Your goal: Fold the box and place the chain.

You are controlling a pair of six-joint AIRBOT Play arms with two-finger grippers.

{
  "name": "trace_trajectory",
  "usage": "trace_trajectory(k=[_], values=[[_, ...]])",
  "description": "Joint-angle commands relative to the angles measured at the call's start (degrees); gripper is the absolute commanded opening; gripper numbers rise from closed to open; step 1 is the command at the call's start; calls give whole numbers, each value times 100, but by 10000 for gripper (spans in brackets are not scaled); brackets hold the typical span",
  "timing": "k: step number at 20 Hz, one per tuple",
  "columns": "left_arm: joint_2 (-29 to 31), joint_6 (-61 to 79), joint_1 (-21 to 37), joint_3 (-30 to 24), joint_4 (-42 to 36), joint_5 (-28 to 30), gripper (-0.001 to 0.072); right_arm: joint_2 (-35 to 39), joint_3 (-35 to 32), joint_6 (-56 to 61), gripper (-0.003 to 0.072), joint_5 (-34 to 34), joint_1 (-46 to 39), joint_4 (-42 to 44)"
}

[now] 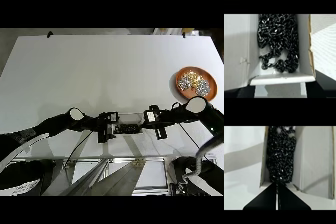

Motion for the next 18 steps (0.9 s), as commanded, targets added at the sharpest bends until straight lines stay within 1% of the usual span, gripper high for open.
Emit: trace_trajectory(k=[1, 2, 3, 4, 6, 8, 13, 15, 18], values=[[2, 2, 2, -2, 2, 2, 205, 35, 0, 402, 29, -267, 59, -378], [4, 2, 2, -2, 2, 2, 205, 35, 0, 481, 104, -260, -39, -581], [2, 4, 2, -2, 2, 2, 205, 35, 0, 570, 152, -223, -155, -713], [2, 2, 2, -2, 2, 2, 205, 35, 0, 579, 182, -201, -302, -791], [2, 2, 2, -2, 2, 2, 205, 9, -2, 551, 182, -203, -494, -839], [2, 2, 2, -2, 2, 2, 205, -133, -2, 435, 182, -203, -509, -817], [2, 2, 2, -2, 2, 2, 205, -568, -2, 354, 181, -365, -256, -472], [2, 2, 2, -2, 2, 2, 205, -654, -2, 184, 181, -372, -181, -249], [2, 2, 2, -2, 2, 2, 205, -678, -2, 103, 176, -345, -149, -160]])
